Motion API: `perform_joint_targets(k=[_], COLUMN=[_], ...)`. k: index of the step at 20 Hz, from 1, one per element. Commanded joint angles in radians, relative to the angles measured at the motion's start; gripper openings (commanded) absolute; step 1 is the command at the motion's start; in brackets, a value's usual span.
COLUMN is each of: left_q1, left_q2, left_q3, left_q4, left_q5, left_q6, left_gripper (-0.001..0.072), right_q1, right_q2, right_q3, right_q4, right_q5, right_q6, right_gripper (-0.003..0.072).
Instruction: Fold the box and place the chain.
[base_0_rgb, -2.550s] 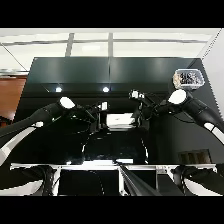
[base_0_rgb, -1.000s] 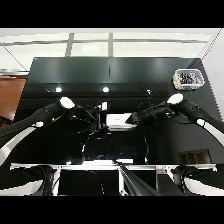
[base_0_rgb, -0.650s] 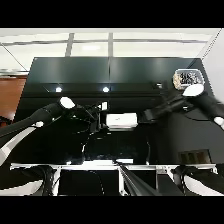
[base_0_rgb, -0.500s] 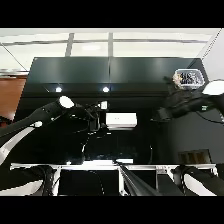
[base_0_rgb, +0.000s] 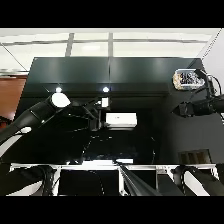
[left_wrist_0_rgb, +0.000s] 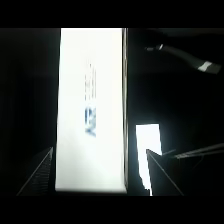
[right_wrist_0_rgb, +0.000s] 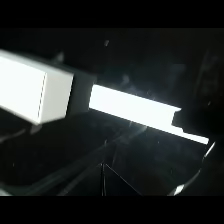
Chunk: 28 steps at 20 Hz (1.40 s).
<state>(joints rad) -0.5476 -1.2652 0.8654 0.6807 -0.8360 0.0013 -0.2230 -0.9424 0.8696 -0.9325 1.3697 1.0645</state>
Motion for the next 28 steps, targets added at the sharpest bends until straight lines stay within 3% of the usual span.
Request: perform_joint_targets(k=[1, 4, 8, 14, 23, 28], left_q1=[-0.085, -0.126, -0.129, -0.129, -0.149, -0.194], left_q2=[-0.088, -0.232, -0.326, -0.335, -0.335, -0.344], left_q3=[0.120, 0.246, 0.343, 0.352, 0.352, 0.352], left_q4=[0.010, 0.018, 0.020, 0.154, 0.207, 0.288], left_q5=[0.018, 0.014, -0.066, -0.096, -0.109, -0.007], left_q6=[-0.097, -0.211, -0.311, -0.403, -0.398, -0.391], left_gripper=[0.0709, 0.0709, 0.0709, 0.0709, 0.0709, 0.0710], right_q1=[0.014, 0.021, 0.021, 0.021, 0.021, 0.021], right_q2=[0.006, 0.006, 0.006, 0.006, 0.006, 0.006], right_q3=[0.000, 0.000, 0.000, 0.000, 0.000, 0.000], right_q4=[0.006, 0.002, -0.061, -0.066, -0.066, -0.064], right_q5=[-0.061, -0.044, -0.005, -0.010, -0.012, -0.020], right_q6=[0.002, 0.001, -0.008, -0.008, -0.029, -0.029], right_gripper=[0.0023, 0.0023, 0.0023, 0.0023, 0.0023, 0.0023])
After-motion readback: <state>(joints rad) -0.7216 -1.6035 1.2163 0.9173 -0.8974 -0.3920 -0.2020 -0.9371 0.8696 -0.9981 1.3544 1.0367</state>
